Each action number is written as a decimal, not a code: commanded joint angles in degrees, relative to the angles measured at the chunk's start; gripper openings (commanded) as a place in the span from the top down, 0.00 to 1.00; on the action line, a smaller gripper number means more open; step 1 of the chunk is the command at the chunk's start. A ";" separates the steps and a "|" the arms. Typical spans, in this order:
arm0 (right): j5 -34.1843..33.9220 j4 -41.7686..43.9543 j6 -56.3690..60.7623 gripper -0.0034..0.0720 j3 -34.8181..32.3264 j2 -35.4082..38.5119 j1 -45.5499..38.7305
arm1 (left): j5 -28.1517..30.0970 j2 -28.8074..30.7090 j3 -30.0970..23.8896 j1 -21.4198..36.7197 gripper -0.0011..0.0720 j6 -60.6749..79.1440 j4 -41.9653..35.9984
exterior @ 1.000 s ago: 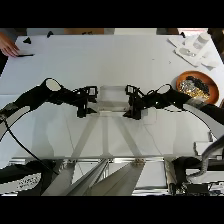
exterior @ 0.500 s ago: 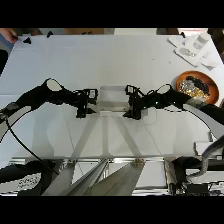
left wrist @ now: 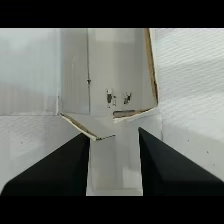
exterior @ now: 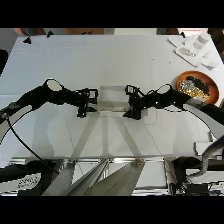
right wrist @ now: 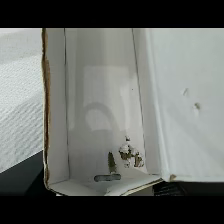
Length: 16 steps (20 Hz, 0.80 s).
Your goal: Fold the box and place the chain.
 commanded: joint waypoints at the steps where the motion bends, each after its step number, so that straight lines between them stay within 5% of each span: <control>1: 0.00 0.02 0.00 0.27 0.07 -0.02 0.02 | 0.31 -0.22 -0.09 -0.04 0.56 0.31 -2.19; 10: 0.00 0.02 0.00 0.27 0.07 -0.02 0.02 | -1.90 -0.94 -0.09 -0.04 0.56 3.85 -3.15; 11: 0.00 0.02 0.00 0.27 0.07 -0.02 0.02 | -1.42 -1.18 -0.09 -0.22 0.62 3.85 -3.13; 13: 0.00 0.02 0.00 0.27 0.07 -0.02 0.02 | -0.26 -1.51 -0.09 -0.79 0.92 3.87 -3.15; 16: 0.00 0.02 0.02 0.27 0.07 -0.02 0.02 | -0.02 -2.32 -0.09 -1.49 0.95 3.87 -4.07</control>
